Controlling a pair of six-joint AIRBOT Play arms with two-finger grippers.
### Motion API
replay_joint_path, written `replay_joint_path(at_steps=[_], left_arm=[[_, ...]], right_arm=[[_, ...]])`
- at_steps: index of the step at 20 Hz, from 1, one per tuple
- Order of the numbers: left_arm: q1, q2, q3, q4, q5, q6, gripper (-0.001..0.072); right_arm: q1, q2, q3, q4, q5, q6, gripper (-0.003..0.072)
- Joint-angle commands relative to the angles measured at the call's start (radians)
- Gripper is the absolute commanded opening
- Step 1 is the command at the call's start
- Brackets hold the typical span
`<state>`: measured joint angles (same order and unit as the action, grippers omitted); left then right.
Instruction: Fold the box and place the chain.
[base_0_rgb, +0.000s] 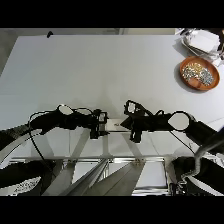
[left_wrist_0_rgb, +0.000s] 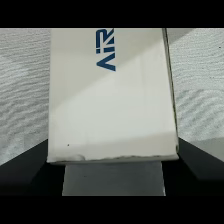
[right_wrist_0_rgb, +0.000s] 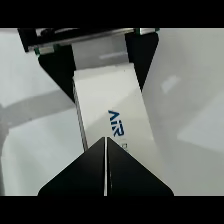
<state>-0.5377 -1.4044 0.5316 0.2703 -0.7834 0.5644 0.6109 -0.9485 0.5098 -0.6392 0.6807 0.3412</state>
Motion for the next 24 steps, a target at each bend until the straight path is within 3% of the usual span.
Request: replay_joint_path(at_steps=[1, 5, 24], left_arm=[[0.0, 0.0, 0.0, -0.001, 0.001, -0.001, 0.0258], [0.0, 0.0, 0.0, -0.001, 0.001, -0.001, 0.0258], [0.0, 0.0, 0.0, -0.001, 0.001, 0.0, 0.0258]], right_arm=[[0.0, -0.061, -0.048, 0.228, -0.051, -0.159, 0.0005], [0.0, -0.115, -0.048, 0.351, 0.0, -0.272, 0.0005], [0.0, -0.151, -0.093, 0.345, -0.001, -0.29, 0.0005]])
